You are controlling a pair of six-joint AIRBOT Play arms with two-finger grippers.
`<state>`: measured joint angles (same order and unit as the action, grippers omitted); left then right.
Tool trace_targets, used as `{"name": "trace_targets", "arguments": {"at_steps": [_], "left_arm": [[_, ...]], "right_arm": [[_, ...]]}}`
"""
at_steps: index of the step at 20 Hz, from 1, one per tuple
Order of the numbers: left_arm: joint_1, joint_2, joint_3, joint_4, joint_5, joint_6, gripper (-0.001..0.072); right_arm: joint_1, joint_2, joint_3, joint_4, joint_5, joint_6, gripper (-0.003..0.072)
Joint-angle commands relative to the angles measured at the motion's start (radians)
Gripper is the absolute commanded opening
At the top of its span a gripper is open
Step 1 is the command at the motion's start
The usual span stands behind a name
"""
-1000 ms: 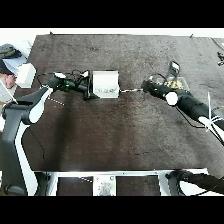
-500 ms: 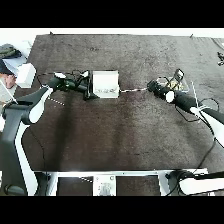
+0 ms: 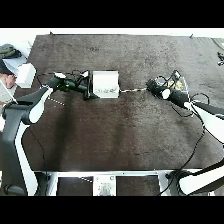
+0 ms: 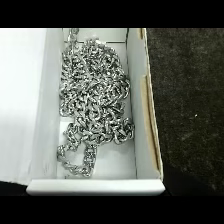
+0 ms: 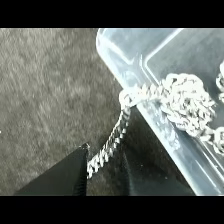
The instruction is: Fold the box and place the chain.
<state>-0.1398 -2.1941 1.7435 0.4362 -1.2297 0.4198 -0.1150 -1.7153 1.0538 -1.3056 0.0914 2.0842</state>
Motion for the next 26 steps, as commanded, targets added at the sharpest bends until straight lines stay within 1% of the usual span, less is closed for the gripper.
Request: {"name": "trace_targets", "arguments": {"at_steps": [1, 2, 3, 5, 10, 13, 14, 17, 19, 22, 26], "left_arm": [[0.000, 0.000, 0.000, 0.000, 0.000, 0.000, 0.0282], [0.000, 0.000, 0.000, 0.000, 0.000, 0.000, 0.0282], [0.000, 0.000, 0.000, 0.000, 0.000, 0.000, 0.0282], [0.000, 0.000, 0.000, 0.000, 0.000, 0.000, 0.0282], [0.000, 0.000, 0.000, 0.000, 0.000, 0.000, 0.0282], [0.000, 0.000, 0.000, 0.000, 0.000, 0.000, 0.0282], [0.000, 0.000, 0.000, 0.000, 0.000, 0.000, 0.0282], [0.000, 0.000, 0.000, 0.000, 0.000, 0.000, 0.0282], [0.000, 0.000, 0.000, 0.000, 0.000, 0.000, 0.0282], [0.000, 0.000, 0.000, 0.000, 0.000, 0.000, 0.0282], [0.000, 0.000, 0.000, 0.000, 0.000, 0.000, 0.0282]], "right_arm": [[-0.006, -0.018, 0.016, 0.011, -0.016, 0.013, 0.0172], [0.000, -0.010, 0.022, 0.011, -0.014, 0.006, 0.0005], [0.010, 0.006, 0.022, 0.011, -0.010, 0.006, -0.0010], [0.048, 0.066, 0.020, 0.008, 0.004, -0.017, -0.0011], [0.225, 0.309, 0.021, 0.008, 0.011, -0.158, -0.0011], [0.349, 0.407, 0.021, 0.008, -0.068, -0.200, -0.0011], [0.387, 0.419, 0.027, 0.008, -0.103, -0.200, -0.0011], [0.477, 0.418, 0.071, 0.008, -0.150, -0.200, -0.0011], [0.513, 0.417, 0.082, 0.009, -0.190, -0.200, -0.0011], [0.542, 0.412, 0.106, 0.008, -0.197, -0.201, -0.0011], [0.547, 0.340, 0.137, 0.009, -0.185, -0.199, -0.0011]]}}
